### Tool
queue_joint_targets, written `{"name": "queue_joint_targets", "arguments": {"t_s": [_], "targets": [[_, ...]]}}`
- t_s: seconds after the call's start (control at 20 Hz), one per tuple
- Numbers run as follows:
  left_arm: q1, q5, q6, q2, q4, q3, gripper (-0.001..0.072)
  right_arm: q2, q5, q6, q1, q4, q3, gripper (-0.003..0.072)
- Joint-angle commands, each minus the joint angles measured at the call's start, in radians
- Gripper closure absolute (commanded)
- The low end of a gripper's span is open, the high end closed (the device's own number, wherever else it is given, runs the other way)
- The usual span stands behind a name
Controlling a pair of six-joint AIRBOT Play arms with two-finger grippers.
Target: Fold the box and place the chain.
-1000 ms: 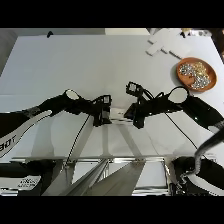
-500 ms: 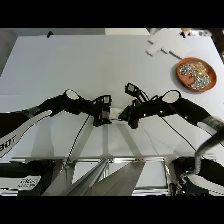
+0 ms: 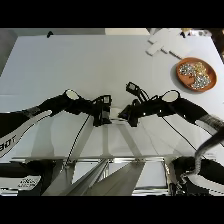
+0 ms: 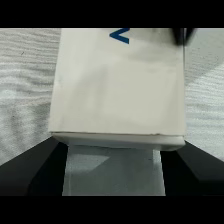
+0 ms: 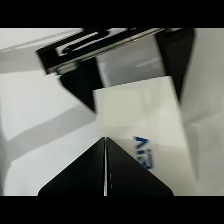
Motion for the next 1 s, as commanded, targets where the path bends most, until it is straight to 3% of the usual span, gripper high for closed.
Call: {"name": "queue_joint_targets", "arguments": {"t_s": [0.0, 0.5, 0.95], "targets": [[0.001, 0.001, 0.000, 0.000, 0.000, 0.000, 0.0319, -0.001, 0.029, -0.035, -0.026, 0.041, 0.000, 0.0671], [0.001, 0.001, 0.000, 0.000, 0.000, 0.000, 0.0319, -0.002, -0.027, -0.050, -0.025, 0.018, -0.050, 0.0672], [0.001, 0.000, 0.000, 0.000, 0.000, 0.001, 0.0319, -0.002, -0.058, 0.007, 0.009, -0.132, -0.051, 0.0672]]}}
